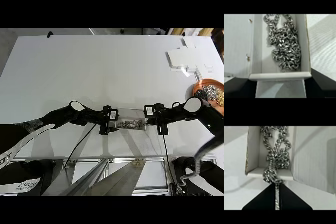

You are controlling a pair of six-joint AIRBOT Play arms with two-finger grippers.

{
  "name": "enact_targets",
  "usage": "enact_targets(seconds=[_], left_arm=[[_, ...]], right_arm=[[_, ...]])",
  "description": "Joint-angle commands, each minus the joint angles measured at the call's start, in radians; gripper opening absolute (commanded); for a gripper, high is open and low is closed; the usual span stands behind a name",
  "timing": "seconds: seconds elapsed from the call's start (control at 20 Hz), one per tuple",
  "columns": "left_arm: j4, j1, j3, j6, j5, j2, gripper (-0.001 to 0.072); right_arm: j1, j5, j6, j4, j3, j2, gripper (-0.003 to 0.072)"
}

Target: Fold the box and place the chain.

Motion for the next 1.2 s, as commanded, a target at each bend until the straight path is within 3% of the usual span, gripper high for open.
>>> enact_targets(seconds=[0.0, 0.2, 0.35, 0.5, 0.65, 0.95, 1.15], left_arm=[[0.000, 0.000, 0.000, 0.000, 0.000, 0.000, 0.0270], [0.000, 0.000, 0.000, 0.000, 0.000, 0.000, 0.0270], [0.000, 0.000, 0.000, 0.000, 0.000, 0.000, 0.0270], [0.000, 0.000, 0.000, 0.000, 0.000, 0.000, 0.0270], [0.000, 0.000, 0.000, 0.000, 0.000, 0.000, 0.0270], [0.000, 0.000, 0.000, 0.000, 0.000, 0.000, 0.0270], [0.000, 0.000, 0.000, 0.000, 0.000, 0.000, 0.0270]], right_arm=[[0.000, 0.002, 0.051, -0.002, -0.001, 0.010, 0.0017], [0.000, 0.012, 0.211, -0.131, -0.001, 0.138, 0.0016], [0.000, 0.060, 0.235, -0.122, -0.001, 0.264, 0.0016], [0.000, 0.096, 0.238, -0.002, -0.001, 0.380, 0.0016], [0.038, 0.057, 0.237, 0.209, -0.001, 0.456, 0.0016], [0.332, -0.196, 0.238, 0.246, -0.001, 0.418, 0.0016], [0.373, -0.241, 0.296, 0.204, -0.001, 0.312, 0.0016]])
